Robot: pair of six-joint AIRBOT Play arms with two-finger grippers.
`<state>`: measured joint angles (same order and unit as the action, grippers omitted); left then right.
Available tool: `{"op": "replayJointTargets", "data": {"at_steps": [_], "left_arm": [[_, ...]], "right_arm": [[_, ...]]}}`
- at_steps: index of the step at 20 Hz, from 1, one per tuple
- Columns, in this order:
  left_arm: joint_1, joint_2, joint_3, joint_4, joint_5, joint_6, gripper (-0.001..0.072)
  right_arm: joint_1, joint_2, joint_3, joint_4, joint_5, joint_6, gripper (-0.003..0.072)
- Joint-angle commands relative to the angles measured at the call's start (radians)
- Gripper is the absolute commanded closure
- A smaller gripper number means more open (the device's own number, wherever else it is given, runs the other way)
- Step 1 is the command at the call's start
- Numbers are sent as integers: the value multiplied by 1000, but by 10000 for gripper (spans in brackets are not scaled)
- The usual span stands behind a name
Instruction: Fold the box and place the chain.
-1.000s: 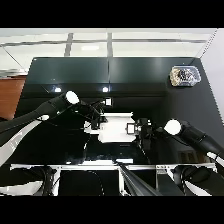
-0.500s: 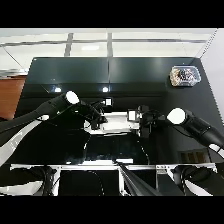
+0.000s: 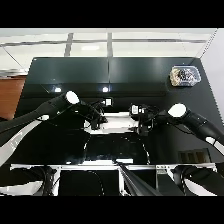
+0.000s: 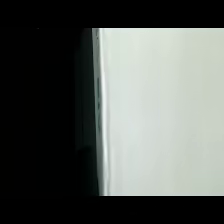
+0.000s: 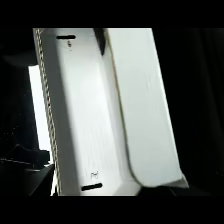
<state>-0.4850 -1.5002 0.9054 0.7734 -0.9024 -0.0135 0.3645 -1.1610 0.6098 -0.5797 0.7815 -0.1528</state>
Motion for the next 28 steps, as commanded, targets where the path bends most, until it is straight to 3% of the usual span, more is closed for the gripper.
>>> {"op": "replayJointTargets", "data": {"at_steps": [1,9,24,26,28], "left_arm": [[-1,0,1,0,0,0,680],[-2,0,1,-1,0,0,679],[-2,0,1,0,1,0,680],[-2,0,1,0,1,0,680],[-1,0,1,0,2,-1,677]], "right_arm": [[-3,-41,-29,74,31,-89,12],[-1,-116,-47,89,-2,-227,13],[24,-141,-23,3,-53,-95,14],[24,-141,-23,3,-53,-95,95],[24,-141,-23,3,-53,-95,95]]}}
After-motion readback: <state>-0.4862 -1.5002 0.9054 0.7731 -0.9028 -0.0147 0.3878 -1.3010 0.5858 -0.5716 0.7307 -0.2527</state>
